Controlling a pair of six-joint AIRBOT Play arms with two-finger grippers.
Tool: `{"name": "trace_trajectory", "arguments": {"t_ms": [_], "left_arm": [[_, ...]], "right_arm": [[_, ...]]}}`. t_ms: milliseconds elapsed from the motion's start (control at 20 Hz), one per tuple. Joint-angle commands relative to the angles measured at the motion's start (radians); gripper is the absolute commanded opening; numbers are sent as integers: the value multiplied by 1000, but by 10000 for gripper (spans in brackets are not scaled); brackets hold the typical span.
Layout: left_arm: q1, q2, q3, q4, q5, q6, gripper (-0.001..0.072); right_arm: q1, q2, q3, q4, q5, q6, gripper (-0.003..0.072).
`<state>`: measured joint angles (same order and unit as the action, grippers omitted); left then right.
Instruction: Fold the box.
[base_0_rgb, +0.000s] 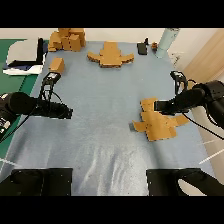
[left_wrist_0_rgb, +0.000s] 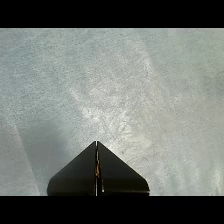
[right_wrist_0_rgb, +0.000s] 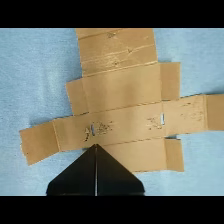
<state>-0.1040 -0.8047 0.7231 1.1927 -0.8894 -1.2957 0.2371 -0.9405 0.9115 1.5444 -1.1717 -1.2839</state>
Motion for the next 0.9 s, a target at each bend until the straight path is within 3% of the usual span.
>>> {"name": "trace_trajectory", "arguments": {"t_ms": [0,600,700,850], "left_arm": [[-1,1,-2,0,0,0,16],[-1,0,-1,-8,5,-2,16],[-2,1,-1,-53,90,-3,16],[-2,0,-1,-174,116,-3,16]], "right_arm": [[0,-1,-1,0,3,0,6],[0,-2,-1,14,14,5,6],[0,-3,-1,62,53,5,7],[-3,-16,6,41,77,49,6]]}}
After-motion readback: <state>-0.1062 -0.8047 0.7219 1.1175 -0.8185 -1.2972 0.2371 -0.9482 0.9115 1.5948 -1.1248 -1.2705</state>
